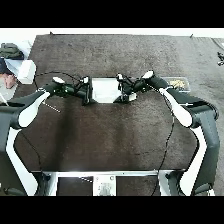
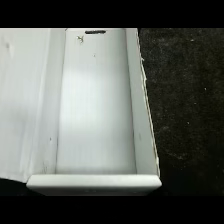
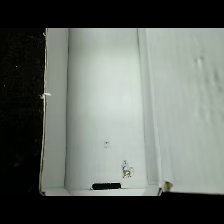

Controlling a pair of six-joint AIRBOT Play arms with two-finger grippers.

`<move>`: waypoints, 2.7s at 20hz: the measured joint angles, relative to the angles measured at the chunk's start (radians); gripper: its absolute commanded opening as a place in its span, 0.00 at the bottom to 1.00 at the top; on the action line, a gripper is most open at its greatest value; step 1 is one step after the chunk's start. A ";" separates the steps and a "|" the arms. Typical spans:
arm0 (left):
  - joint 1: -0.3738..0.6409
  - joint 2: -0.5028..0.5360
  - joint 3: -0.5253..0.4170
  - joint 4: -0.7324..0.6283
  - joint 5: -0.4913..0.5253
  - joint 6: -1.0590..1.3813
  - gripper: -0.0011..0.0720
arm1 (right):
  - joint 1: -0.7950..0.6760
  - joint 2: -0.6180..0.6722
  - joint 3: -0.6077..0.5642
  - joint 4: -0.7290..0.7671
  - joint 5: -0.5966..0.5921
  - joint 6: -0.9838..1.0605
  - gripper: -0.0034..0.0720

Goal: Fold the box and place the chain.

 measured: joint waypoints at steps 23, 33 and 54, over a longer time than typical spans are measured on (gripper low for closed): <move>0.000 0.000 -0.001 -0.002 -0.001 0.000 0.50 | -0.105 0.086 0.000 -0.098 0.065 0.051 0.83; 0.000 0.000 -0.001 -0.003 0.000 0.000 0.50 | -0.095 0.174 -0.007 0.097 0.156 0.222 0.03; -0.001 -0.001 -0.001 -0.003 0.001 0.000 0.50 | -0.008 0.069 -0.008 0.047 -0.182 0.291 0.03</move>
